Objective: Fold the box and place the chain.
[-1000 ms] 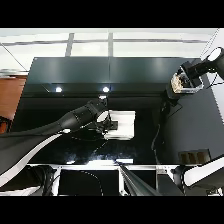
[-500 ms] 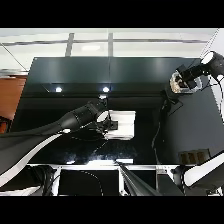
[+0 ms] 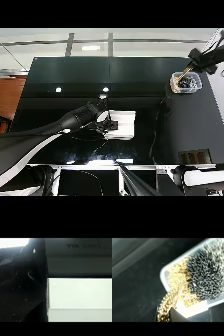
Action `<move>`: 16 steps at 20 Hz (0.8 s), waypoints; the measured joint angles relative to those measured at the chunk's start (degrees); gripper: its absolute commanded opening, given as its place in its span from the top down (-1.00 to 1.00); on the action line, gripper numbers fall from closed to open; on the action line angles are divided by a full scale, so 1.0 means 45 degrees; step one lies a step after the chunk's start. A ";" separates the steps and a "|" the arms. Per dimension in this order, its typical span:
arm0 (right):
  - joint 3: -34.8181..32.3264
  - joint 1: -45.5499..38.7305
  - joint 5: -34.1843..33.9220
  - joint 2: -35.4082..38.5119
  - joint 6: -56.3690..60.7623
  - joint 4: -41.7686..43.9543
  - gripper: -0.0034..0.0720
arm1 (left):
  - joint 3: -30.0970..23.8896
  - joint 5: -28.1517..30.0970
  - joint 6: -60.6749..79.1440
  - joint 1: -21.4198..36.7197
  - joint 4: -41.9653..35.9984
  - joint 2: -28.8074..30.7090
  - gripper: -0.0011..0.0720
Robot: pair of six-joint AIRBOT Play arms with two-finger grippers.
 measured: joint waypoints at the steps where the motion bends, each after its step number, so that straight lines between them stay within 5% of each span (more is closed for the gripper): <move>1: 0.0000 -0.0005 0.0083 0.0573 -0.0481 0.0078 0.87 | -0.0005 0.0000 0.0000 0.0000 0.0000 0.0000 0.89; 9: 0.0000 0.0175 0.0903 0.5479 -0.3905 0.2861 0.87 | -0.0005 0.0000 -0.0005 0.0000 0.0000 0.0000 0.89; 16: -0.0612 0.2535 0.1962 0.8092 -0.4862 0.3793 0.87 | 0.0000 0.0010 0.0000 0.0000 0.0000 0.0000 0.89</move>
